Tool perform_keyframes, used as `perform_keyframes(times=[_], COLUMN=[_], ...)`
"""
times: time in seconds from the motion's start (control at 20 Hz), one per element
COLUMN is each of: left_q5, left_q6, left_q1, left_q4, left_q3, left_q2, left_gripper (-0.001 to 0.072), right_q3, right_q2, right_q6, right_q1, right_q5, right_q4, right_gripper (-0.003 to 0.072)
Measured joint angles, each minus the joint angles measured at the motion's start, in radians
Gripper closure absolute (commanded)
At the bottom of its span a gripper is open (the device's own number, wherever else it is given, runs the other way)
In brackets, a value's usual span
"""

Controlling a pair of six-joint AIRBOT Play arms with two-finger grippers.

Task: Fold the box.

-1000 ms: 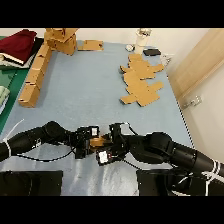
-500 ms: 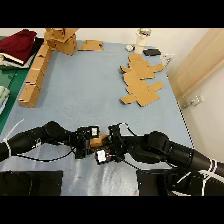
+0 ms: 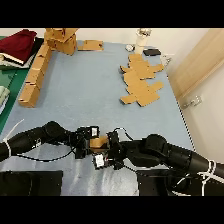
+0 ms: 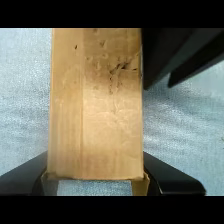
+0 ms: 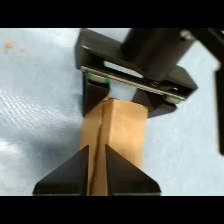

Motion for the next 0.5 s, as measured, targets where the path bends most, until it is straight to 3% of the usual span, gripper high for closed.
perform_keyframes(times=[0.2,0.25,0.5], left_q5=[0.0,0.0,0.0], left_q6=[0.0,0.0,0.0], left_q1=[0.0,0.0,0.0], left_q4=[0.0,0.0,0.0], left_q3=[0.0,0.0,0.0], left_q2=[0.0,0.0,0.0], left_gripper=[0.0189,0.0189,0.0189], right_q3=[0.019,0.022,-0.085], right_q2=[0.066,0.097,0.204], right_q6=[0.191,0.318,0.965], right_q1=[-0.004,-0.01,-0.023], right_q5=[-0.034,-0.061,-0.139], right_q4=[0.009,0.012,0.134], right_gripper=[0.0534,0.0682,0.0683])
